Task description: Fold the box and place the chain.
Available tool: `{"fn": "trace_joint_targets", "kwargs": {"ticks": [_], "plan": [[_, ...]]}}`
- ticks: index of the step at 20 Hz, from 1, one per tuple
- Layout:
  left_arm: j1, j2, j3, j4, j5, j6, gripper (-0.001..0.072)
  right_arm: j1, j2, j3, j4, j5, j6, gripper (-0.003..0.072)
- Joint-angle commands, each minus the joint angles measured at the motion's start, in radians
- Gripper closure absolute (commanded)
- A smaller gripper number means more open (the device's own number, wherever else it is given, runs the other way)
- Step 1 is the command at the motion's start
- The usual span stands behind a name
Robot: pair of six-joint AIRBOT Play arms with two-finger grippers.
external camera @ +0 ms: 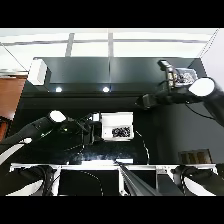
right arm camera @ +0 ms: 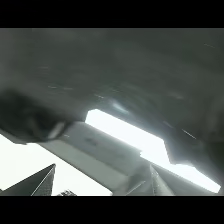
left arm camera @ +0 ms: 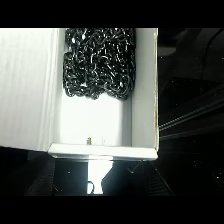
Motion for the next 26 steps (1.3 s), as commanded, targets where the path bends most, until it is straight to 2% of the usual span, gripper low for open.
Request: {"fn": "trace_joint_targets", "kwargs": {"ticks": [1,4,9,14,18,26], "plan": [[0.0,-0.001,0.001,0.0,0.002,0.0,0.0367,-0.01,-0.184,0.023,0.233,0.075,-0.286,-0.0034],[0.0,-0.001,0.001,0.0,0.002,-0.001,0.0364,-0.01,-0.236,0.023,0.23,0.256,-0.38,-0.0034],[-0.001,-0.001,0.001,0.0,0.001,0.0,0.0359,-0.009,-0.192,0.023,0.209,0.381,-0.519,-0.0034],[-0.001,-0.001,0.001,0.0,0.002,-0.001,0.0359,0.05,-0.181,0.023,0.114,0.374,-0.608,-0.0034],[-0.001,-0.001,0.001,0.0,0.002,0.0,0.0359,0.157,-0.181,0.023,0.0,0.273,-0.658,-0.0034],[-0.001,-0.001,0.001,0.0,0.002,-0.001,0.0359,0.19,-0.152,0.023,0.0,0.236,-0.679,-0.0034]]}}
